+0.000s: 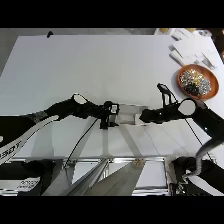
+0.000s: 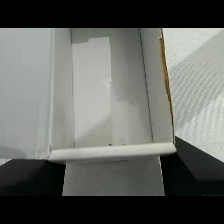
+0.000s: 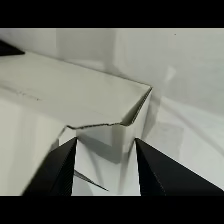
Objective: Fold the box and place the chain.
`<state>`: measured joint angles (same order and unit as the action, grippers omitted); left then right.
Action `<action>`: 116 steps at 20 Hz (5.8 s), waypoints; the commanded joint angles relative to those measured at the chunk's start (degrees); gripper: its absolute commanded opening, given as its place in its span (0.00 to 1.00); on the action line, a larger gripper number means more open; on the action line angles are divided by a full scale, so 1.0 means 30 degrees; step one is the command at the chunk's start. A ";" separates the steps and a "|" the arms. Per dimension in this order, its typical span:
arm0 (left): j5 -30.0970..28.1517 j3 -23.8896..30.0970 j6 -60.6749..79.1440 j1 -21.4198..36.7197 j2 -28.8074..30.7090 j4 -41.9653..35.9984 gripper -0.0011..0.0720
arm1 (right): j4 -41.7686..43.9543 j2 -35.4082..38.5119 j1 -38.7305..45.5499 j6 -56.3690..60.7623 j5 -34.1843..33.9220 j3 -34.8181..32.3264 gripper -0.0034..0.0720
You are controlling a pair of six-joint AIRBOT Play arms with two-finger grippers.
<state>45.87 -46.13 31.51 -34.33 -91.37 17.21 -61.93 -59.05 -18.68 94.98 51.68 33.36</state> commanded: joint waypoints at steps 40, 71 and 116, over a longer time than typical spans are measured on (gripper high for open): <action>-0.0007 -0.0007 0.0007 0.0007 -0.0007 0.0000 0.22 | -0.7868 -0.6113 -0.5442 1.0928 0.2346 0.3599 0.07; 0.0000 0.0000 0.0007 0.0007 -0.0007 0.0000 0.22 | -0.8888 -0.1457 -0.4998 0.3847 0.5042 0.5574 0.46; -0.0007 0.0000 0.0007 0.0000 -0.0007 0.0000 0.22 | -0.9683 -0.5122 1.2451 -0.2492 0.2820 1.1220 0.07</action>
<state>45.87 -46.13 31.53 -34.33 -91.39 17.21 -91.48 -81.21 18.76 90.45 54.19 67.00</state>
